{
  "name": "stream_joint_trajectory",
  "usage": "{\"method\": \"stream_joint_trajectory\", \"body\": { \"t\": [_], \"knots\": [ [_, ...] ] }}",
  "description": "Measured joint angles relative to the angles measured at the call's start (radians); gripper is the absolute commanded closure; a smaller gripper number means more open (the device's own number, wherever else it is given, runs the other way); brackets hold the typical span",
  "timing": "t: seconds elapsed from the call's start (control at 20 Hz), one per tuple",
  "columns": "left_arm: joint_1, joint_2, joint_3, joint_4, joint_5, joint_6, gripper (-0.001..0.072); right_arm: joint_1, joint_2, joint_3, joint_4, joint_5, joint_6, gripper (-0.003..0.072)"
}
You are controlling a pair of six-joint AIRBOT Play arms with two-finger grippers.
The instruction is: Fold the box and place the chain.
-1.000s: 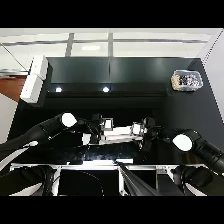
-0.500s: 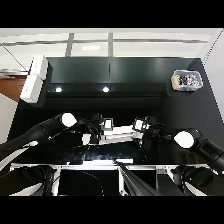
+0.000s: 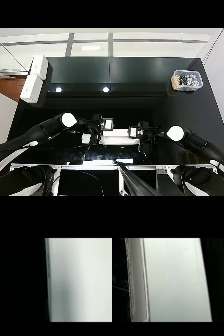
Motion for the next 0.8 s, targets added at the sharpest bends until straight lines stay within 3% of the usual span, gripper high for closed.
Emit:
{"method": "stream_joint_trajectory", "body": {
  "t": [0.8],
  "knots": [
    [0.000, 0.000, 0.000, -0.001, 0.003, -0.002, 0.0680, -0.091, -0.050, -0.026, 0.177, 0.014, -0.208, -0.0021]
  ]
}}
